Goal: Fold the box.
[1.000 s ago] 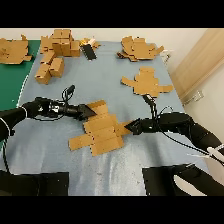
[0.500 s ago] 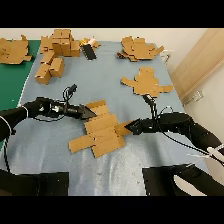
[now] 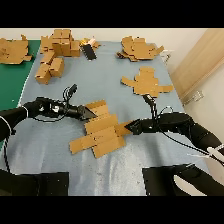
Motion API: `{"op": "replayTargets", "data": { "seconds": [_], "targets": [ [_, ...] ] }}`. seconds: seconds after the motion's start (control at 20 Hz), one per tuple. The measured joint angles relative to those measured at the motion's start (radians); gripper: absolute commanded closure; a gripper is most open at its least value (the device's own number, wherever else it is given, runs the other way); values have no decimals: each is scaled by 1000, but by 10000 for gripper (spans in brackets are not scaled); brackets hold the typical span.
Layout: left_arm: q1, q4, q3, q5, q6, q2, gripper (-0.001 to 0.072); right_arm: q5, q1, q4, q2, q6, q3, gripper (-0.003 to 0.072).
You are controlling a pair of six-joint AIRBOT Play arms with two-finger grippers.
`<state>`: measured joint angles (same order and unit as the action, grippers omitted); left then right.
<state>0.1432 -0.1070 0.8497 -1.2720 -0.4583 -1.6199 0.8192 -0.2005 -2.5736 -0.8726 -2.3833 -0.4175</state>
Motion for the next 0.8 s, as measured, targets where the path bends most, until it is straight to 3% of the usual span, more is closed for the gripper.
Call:
{"op": "replayTargets", "data": {
  "seconds": [0.3,0.4,0.6,0.65,0.75,0.8],
  "targets": [
    [0,-22,4,-3,-2,0,638,0,0,1,0,3,0,685],
    [0,-24,8,-5,-2,0,698,-1,0,1,0,4,0,685],
    [0,-40,19,-6,-2,0,699,-2,0,1,0,8,0,680],
    [0,-43,24,-6,-2,0,699,-6,0,3,0,14,0,654],
    [0,-49,42,-13,-2,0,699,-20,1,13,0,37,-3,397],
    [2,-50,54,-15,-1,0,699,-24,4,23,0,51,-5,361]
  ]
}}
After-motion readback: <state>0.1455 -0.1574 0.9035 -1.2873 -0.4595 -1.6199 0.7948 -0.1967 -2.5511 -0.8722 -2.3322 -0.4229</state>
